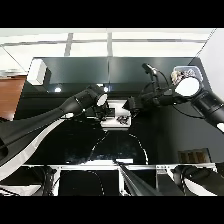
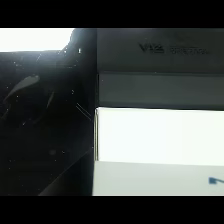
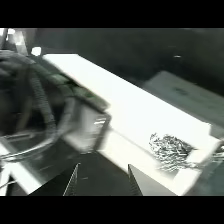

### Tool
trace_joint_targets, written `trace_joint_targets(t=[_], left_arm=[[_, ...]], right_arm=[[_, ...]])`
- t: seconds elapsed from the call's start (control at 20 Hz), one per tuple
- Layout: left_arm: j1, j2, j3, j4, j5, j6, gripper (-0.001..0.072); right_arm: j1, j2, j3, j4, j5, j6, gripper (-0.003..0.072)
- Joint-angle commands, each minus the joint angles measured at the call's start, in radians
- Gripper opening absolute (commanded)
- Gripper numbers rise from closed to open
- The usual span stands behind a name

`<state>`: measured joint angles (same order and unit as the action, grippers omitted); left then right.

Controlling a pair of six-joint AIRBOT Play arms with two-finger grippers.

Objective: Fold the box and place the chain.

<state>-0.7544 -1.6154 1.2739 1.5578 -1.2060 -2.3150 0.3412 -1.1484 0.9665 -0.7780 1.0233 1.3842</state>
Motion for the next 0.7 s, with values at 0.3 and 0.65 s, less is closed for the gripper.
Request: trace_joint_targets(t=[0.3, 0.65], left_arm=[[0.0, 0.0, 0.0, 0.0, -0.008, 0.0, 0.0025], [0.0, 0.0, 0.0, 0.0, -0.006, 0.0, 0.0025]], right_arm=[[-0.411, -0.056, -0.108, -0.626, -0.362, 0.342, 0.0661], [-0.51, -0.426, 0.167, -0.473, -0.375, 0.339, 0.0672]])
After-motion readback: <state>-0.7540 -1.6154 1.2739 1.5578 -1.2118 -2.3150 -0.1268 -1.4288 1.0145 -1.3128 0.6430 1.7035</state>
